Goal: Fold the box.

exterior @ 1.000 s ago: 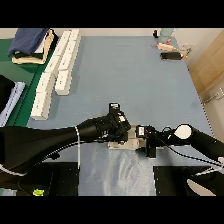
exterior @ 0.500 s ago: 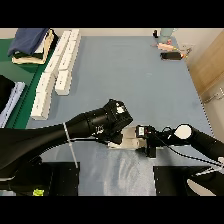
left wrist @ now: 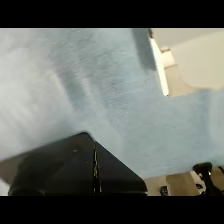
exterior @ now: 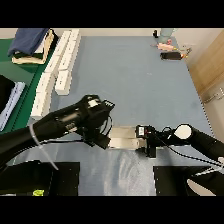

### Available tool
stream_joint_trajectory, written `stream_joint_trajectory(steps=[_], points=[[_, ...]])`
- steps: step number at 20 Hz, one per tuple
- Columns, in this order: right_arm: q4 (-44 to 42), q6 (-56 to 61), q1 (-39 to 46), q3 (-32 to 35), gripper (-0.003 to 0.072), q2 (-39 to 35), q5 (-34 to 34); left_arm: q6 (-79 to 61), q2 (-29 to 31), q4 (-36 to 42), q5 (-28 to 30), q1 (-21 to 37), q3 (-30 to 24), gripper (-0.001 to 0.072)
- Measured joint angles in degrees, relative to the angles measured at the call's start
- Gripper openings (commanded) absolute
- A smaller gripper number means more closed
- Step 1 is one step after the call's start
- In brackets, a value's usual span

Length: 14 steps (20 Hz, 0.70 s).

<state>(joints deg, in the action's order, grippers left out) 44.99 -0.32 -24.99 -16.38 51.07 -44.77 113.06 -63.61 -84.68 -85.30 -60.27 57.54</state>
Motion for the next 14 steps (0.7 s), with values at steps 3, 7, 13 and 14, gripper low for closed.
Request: stream_joint_trajectory(steps=[3, 7, 13, 14], points=[[0.0, 0.0, 0.0, 0.0, 0.0505, 0.0, 0.0, -18.3, 7.3, 4.5, 10.6, 5.6, -8.8, 0.0569], [0.0, 0.0, 0.0, 0.0, 0.0505, 0.0, 0.0, -48.0, 12.2, 12.5, 26.0, 14.7, -19.0, 0.0691], [0.0, 0.0, 0.0, 0.0, 0.0504, 0.0, 0.0, -90.6, 11.5, 28.7, 43.3, 20.4, -28.0, 0.0691], [0.0, 0.0, 0.0, 0.0, 0.0505, 0.0, 0.0, -97.3, 10.6, 32.8, 44.5, 20.7, -29.0, 0.0691]])
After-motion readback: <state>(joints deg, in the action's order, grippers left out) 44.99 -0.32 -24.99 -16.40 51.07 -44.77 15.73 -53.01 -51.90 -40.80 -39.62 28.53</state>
